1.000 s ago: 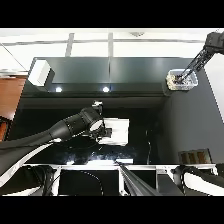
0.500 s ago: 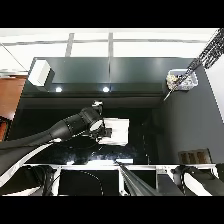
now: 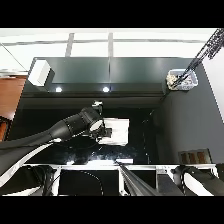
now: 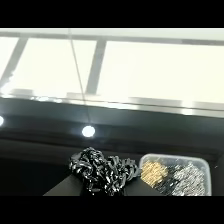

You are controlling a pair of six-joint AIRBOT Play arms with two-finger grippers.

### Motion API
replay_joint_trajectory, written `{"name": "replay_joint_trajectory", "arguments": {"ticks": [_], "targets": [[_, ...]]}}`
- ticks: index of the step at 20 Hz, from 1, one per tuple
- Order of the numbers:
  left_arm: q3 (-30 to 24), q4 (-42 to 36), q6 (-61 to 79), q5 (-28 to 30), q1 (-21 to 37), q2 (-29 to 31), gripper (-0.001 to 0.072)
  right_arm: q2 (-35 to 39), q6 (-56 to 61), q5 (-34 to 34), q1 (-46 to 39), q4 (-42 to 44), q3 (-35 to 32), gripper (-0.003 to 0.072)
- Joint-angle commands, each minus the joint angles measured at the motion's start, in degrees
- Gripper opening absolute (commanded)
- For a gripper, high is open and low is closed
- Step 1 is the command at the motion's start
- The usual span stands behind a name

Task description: Fold the box and place the chain.

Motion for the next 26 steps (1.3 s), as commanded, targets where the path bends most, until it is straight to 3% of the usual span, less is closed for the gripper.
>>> {"name": "replay_joint_trajectory", "arguments": {"ticks": [1,5,10,20,26], "targets": [[-0.02,0.00,0.02,0.02,-0.02,0.00,0.0032,-4.52,0.02,-6.84,-1.64,-3.17,0.09,0.0010],[-0.02,0.00,0.02,0.02,-0.02,0.00,0.0032,-10.01,0.68,-14.67,-8.33,-2.38,0.42,0.0010],[-0.02,0.02,0.02,0.33,-0.02,0.00,0.0032,-16.72,0.74,-15.50,-11.85,3.10,6.97,0.0011],[-0.02,0.02,0.02,0.52,-0.02,0.00,0.0032,-31.50,0.81,-5.55,-11.69,6.23,6.99,0.0011],[-0.02,0.00,0.00,0.52,-0.02,0.00,0.0032,-41.57,6.01,0.37,-11.69,1.79,6.99,0.0012]]}}
